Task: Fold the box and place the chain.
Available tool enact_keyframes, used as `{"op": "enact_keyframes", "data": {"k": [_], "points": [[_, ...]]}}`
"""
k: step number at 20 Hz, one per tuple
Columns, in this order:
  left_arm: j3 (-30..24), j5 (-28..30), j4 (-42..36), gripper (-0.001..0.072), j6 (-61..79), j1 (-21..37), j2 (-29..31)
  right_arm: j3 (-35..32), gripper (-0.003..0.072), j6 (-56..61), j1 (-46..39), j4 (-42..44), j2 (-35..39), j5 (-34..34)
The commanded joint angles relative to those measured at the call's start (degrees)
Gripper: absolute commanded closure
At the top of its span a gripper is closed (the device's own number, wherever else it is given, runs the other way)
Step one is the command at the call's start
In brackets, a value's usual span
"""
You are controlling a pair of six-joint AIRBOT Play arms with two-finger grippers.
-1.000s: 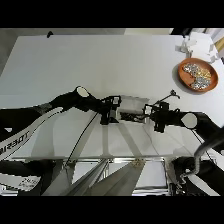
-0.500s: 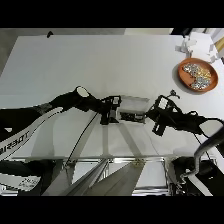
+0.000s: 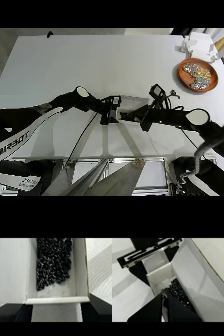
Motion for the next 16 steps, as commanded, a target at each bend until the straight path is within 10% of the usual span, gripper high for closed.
{"op": "enact_keyframes", "data": {"k": [1, 11, 16], "points": [[0.0, 0.0, 0.0, 0.0504, 0.0, 0.0, 0.0, 0.0, 0.0596, 0.3, 4.5, 1.7, -5.4, -8.7], [0.0, 0.0, 0.0, 0.0504, 0.0, 0.0, 0.0, 0.2, 0.051, -0.3, 4.7, 0.9, 1.8, -8.8], [0.0, 0.0, 0.0, 0.0504, 0.0, 0.0, 0.0, 0.2, 0.0605, 12.0, -1.9, -16.2, 13.8, -8.8]]}}
